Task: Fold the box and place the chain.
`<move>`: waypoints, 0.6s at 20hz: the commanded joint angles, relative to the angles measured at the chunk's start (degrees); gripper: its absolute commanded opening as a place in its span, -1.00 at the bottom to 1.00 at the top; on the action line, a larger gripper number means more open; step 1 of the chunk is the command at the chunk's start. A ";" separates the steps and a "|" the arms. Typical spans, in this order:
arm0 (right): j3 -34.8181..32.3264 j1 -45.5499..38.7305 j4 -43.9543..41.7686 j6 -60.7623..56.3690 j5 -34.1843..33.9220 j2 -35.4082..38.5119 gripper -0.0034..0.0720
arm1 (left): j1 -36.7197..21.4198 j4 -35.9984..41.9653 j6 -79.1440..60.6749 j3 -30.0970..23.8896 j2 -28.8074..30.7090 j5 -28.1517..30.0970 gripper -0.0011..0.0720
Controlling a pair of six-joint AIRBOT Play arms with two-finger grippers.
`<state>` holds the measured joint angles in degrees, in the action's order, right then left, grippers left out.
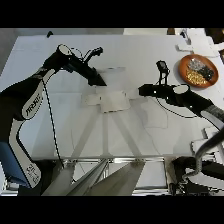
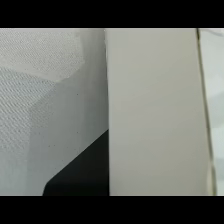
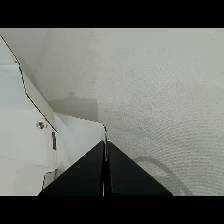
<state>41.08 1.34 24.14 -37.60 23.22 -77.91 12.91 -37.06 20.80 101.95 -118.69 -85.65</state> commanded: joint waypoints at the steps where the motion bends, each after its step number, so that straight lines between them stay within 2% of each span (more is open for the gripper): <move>1: -0.02 0.02 -0.02 -0.02 0.22 0.04 -0.87 | 0.04 -0.02 -0.02 0.02 -0.02 0.13 -0.94; 2: -0.02 0.02 -0.02 -0.02 0.15 0.04 -0.87 | 0.04 -0.04 -0.02 0.02 -0.02 0.13 -0.94; 3: -0.02 0.00 -0.02 -0.02 0.20 0.04 -0.74 | 0.04 -0.04 -0.02 0.02 -0.02 0.13 -0.94; 4: -0.02 0.02 -0.04 -0.07 0.46 0.04 -0.46 | 0.04 -0.04 -0.02 0.02 -0.02 0.09 -0.95; 8: 0.00 0.00 0.11 -0.04 4.55 1.75 -0.43 | -0.04 -0.07 0.37 0.02 0.68 0.13 -0.96; 12: 0.00 -3.06 2.99 -0.07 6.03 8.44 -0.43 | -0.11 -4.92 2.16 0.02 6.01 0.85 -0.97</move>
<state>41.08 0.12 25.56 -37.65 27.40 -73.25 12.88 -38.52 21.69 101.93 -115.72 -85.38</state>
